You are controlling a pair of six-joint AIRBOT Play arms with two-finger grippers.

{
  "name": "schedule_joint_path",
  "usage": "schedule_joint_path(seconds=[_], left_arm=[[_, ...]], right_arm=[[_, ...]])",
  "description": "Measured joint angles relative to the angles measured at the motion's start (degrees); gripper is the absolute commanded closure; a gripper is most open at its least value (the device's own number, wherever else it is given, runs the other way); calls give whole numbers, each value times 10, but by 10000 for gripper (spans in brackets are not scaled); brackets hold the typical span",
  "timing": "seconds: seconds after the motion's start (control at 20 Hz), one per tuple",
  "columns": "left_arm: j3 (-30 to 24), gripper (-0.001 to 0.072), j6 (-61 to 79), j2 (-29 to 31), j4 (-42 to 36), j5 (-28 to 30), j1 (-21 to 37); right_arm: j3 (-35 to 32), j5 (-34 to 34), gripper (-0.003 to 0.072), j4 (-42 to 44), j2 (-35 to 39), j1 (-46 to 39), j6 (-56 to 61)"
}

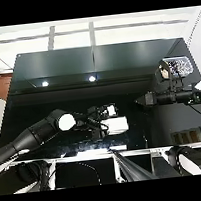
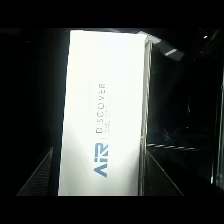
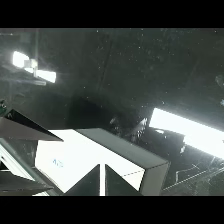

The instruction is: Fold the box and place the chain.

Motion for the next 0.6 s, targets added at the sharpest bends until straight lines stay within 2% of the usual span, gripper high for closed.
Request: schedule_joint_path(seconds=[0.6], left_arm=[[0, 2, 0, -28, 0, 7, -4]], right_arm=[[0, 0, 643, 0, 0, 0, 0]])
